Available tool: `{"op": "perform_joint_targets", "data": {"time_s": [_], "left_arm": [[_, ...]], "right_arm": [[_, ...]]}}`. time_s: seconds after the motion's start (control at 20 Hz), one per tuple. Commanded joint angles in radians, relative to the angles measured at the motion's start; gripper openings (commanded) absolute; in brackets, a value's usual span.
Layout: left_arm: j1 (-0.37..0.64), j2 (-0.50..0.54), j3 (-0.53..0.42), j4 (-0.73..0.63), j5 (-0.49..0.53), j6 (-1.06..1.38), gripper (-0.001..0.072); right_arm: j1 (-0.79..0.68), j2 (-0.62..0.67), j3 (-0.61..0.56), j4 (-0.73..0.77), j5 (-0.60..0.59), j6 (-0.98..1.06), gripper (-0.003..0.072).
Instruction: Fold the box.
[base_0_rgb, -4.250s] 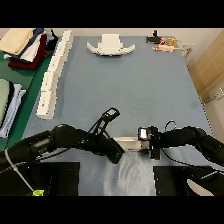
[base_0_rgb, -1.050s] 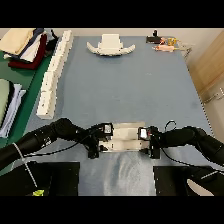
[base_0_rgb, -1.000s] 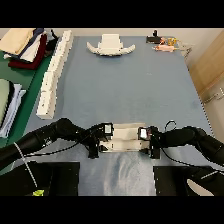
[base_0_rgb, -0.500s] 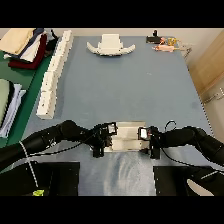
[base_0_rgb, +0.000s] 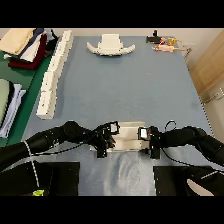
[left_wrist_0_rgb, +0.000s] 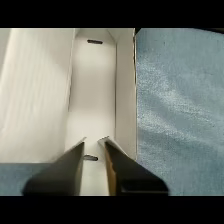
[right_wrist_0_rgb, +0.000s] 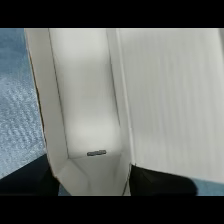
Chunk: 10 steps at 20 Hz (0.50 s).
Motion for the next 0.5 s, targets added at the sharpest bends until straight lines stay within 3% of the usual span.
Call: {"op": "perform_joint_targets", "data": {"time_s": [0.0, 0.05, 0.3, 0.35, 0.4, 0.45], "left_arm": [[-0.005, -0.010, 0.001, -0.021, 0.025, 0.002, 0.0524], [-0.005, -0.010, 0.001, -0.021, 0.024, 0.002, 0.0565], [-0.004, -0.010, 0.001, -0.020, 0.024, -0.003, 0.0562], [-0.003, -0.006, 0.001, -0.013, 0.024, -0.031, 0.0482], [-0.002, 0.002, 0.001, 0.025, 0.024, -0.079, 0.0188], [-0.002, 0.018, 0.001, 0.100, 0.018, -0.142, 0.0043]], "right_arm": [[0.000, 0.001, 0.000, 0.000, 0.001, 0.000, 0.0507], [0.000, 0.001, 0.001, 0.000, 0.001, 0.000, 0.0506], [0.000, 0.001, 0.001, 0.000, 0.001, 0.000, 0.0507], [0.000, 0.001, 0.000, 0.000, 0.001, 0.000, 0.0506], [0.000, 0.001, 0.001, 0.000, 0.001, 0.000, 0.0506], [0.000, 0.001, 0.000, 0.000, 0.001, 0.000, 0.0506]]}}
